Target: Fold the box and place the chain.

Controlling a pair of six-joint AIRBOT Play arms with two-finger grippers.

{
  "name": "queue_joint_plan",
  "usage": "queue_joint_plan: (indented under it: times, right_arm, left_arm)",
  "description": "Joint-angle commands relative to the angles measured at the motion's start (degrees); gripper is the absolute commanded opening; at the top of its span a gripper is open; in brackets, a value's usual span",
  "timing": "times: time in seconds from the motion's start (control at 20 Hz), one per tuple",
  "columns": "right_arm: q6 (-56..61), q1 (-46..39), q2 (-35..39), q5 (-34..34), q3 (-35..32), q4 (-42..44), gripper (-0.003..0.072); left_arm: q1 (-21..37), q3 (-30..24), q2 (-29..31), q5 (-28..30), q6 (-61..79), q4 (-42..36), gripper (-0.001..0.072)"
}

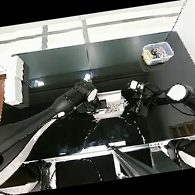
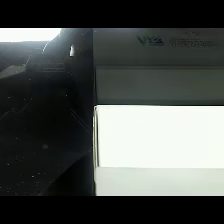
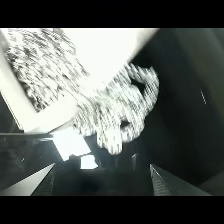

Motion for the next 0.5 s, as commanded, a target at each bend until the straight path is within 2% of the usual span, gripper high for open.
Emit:
queue_joint_plan:
  times: [0.0,0.45]
  right_arm:
    - [-16.74,1.68,-5.75,-5.14,-0.57,6.69,0.0713]
    - [-32.48,1.68,-10.51,-7.19,-0.55,18.97,0.0713]
  left_arm:
    - [-0.04,0.02,-0.02,0.0,0.02,0.02,0.0029]
    - [-0.04,0.02,-0.02,0.07,0.02,0.02,0.0029]
